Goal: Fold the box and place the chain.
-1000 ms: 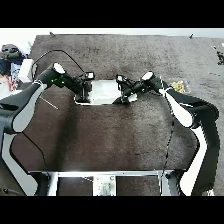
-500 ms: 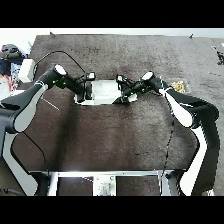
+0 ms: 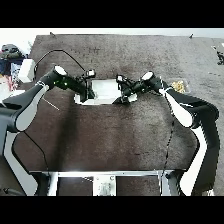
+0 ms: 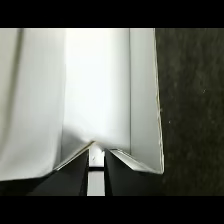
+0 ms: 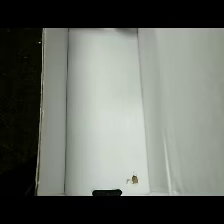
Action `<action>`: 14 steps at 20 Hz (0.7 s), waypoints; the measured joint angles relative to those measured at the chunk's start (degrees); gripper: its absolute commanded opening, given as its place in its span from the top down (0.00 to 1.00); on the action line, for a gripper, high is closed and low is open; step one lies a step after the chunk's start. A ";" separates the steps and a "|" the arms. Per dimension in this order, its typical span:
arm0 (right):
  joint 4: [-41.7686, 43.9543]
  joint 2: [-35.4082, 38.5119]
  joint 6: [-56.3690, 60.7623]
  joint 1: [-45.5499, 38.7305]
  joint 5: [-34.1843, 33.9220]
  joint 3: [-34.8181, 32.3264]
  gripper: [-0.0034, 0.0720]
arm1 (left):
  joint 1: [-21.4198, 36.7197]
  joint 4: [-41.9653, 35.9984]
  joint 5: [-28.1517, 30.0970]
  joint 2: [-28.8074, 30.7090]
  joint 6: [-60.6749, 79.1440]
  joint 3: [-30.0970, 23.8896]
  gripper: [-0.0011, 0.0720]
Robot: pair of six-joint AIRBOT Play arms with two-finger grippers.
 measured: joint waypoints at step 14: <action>-0.02 0.00 0.04 0.00 0.00 0.00 0.35 | -0.02 -2.23 -0.39 -0.33 1.01 -0.46 0.02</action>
